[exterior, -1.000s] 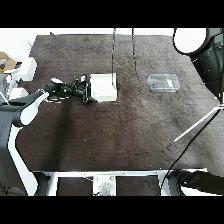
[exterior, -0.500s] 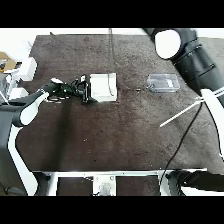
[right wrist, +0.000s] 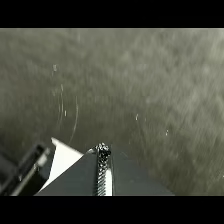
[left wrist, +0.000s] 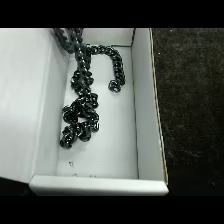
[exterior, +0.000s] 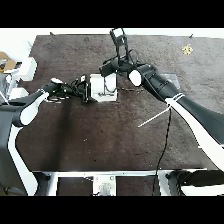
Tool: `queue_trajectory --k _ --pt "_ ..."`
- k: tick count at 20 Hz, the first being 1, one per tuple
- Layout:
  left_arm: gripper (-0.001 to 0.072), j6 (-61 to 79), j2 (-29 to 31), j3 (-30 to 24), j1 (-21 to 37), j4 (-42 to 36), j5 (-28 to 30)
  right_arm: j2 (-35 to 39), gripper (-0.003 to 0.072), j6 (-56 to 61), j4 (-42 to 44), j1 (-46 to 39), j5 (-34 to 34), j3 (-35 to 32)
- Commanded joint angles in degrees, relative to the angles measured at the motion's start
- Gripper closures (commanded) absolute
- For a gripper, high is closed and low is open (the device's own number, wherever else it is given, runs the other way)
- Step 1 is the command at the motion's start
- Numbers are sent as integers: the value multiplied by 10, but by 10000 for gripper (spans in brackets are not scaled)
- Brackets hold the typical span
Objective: Fold the box and place the chain.
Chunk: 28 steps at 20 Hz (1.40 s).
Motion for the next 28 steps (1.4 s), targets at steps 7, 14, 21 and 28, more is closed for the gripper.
queue_trajectory --k 7,14,21,28 --pt "485 0 0 0 0 0 0 20 380 33 -5 -54 182 -28" --pt "485 0 0 0 0 0 0 82 378 184 2 -208 66 -231" --pt "485 0 0 0 0 0 0 10 379 214 143 -256 -119 -279" --pt "485 0 0 0 0 0 0 -66 380 240 196 -239 -143 -224"
